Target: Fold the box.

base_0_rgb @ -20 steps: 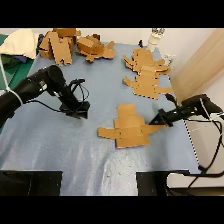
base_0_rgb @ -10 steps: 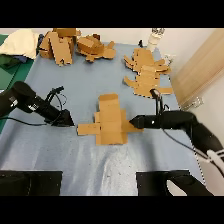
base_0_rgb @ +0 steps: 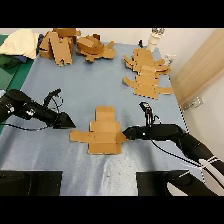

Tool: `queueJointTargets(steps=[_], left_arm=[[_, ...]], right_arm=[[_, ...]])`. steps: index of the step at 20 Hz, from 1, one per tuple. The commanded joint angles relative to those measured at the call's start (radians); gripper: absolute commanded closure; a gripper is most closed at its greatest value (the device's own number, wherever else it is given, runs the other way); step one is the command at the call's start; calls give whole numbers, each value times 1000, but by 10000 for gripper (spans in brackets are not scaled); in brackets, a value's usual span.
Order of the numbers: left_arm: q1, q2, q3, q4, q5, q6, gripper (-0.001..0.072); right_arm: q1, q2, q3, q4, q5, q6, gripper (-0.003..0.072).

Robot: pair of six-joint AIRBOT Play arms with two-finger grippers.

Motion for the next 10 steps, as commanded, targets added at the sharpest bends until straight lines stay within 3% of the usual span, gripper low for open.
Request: queueJointTargets(steps=[1, 6, 7, 8, 10], left_arm=[[3, 1, -3, -12, 2, 13, 406], [3, 1, -3, -13, 2, 14, 406], [3, 0, -3, -13, 2, 18, 406], [3, 0, -3, -13, 2, 21, 406], [3, -4, -3, -22, 2, 37, 406]], right_arm=[[10, -13, -6, -14, -31, 3, 483], [10, -32, -6, -21, -120, 3, 494], [10, -32, -6, -21, -121, 3, 562], [10, -33, -5, -20, -119, 2, 690], [11, -32, -5, -6, -114, -13, 687]])
